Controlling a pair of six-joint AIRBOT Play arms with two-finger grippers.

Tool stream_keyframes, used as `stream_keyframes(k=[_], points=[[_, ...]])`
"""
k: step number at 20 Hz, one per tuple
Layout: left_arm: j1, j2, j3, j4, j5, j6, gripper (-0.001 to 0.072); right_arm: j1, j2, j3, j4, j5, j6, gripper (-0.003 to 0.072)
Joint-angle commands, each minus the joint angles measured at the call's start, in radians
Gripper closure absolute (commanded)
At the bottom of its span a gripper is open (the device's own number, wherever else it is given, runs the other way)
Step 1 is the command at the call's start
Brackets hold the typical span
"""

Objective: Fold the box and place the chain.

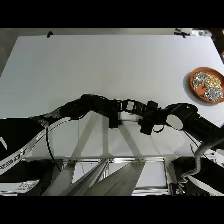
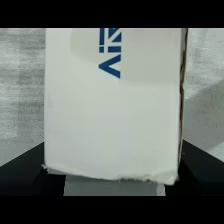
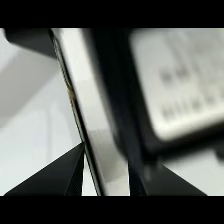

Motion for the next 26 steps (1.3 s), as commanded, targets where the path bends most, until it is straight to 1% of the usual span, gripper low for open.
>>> stream_keyframes(k=[1, 2, 3, 5, 6, 8, 9, 10, 13, 14, 15, 18, 20, 22, 26], points=[[0.0, 0.0, 0.0, -0.002, 0.0, -0.004, 0.0434, -0.011, 0.056, 0.002, 0.014, -0.053, 0.003, 0.0385], [0.0, 0.0, 0.0, -0.002, 0.0, -0.005, 0.0434, -0.026, 0.072, 0.002, 0.018, -0.048, 0.009, 0.0387], [0.0, 0.0, 0.0, -0.002, 0.0, -0.005, 0.0434, -0.045, 0.093, 0.002, 0.023, -0.045, 0.031, 0.0412], [0.0, 0.0, 0.0, -0.002, 0.0, -0.005, 0.0434, -0.1, 0.144, 0.002, 0.106, -0.043, 0.032, 0.0634], [0.0, 0.0, 0.0, -0.002, 0.0, -0.005, 0.0434, -0.135, 0.17, 0.002, 0.159, -0.032, 0.024, 0.0673], [0.0, 0.0, 0.0, -0.002, 0.0, -0.005, 0.0434, -0.206, 0.198, 0.001, 0.259, 0.039, -0.008, 0.0674], [0.0, 0.0, 0.0, -0.002, 0.0, -0.005, 0.0434, -0.238, 0.198, -0.005, 0.328, 0.079, -0.039, 0.0674], [0.0, 0.0, 0.0, -0.002, 0.0, -0.005, 0.0434, -0.267, 0.199, -0.027, 0.434, 0.1, -0.082, 0.0674], [0.0, 0.0, 0.0, -0.002, 0.0, -0.005, 0.0434, -0.313, 0.196, -0.158, 0.793, 0.092, -0.266, 0.0674], [0.0, 0.0, 0.0, -0.002, 0.0, -0.005, 0.0434, -0.322, 0.196, -0.204, 0.881, 0.075, -0.312, 0.0674], [0.0, 0.0, 0.0, -0.002, 0.0, -0.005, 0.0434, -0.33, 0.196, -0.24, 0.934, 0.055, -0.341, 0.0674], [0.0, 0.0, 0.0, -0.002, 0.0, -0.005, 0.0434, -0.365, 0.195, -0.291, 0.987, 0.005, -0.387, 0.0675], [0.0, 0.0, 0.0, -0.002, 0.0, -0.005, 0.0434, -0.383, 0.19, -0.293, 0.99, -0.003, -0.402, 0.0675], [0.0, 0.0, 0.0, -0.002, 0.0, -0.005, 0.0434, -0.386, 0.152, -0.293, 1.007, -0.008, -0.415, 0.0676], [0.0, 0.0, 0.0, -0.002, 0.0, -0.005, 0.0434, -0.386, 0.032, -0.293, 1.056, 0.063, -0.48, 0.0675]])
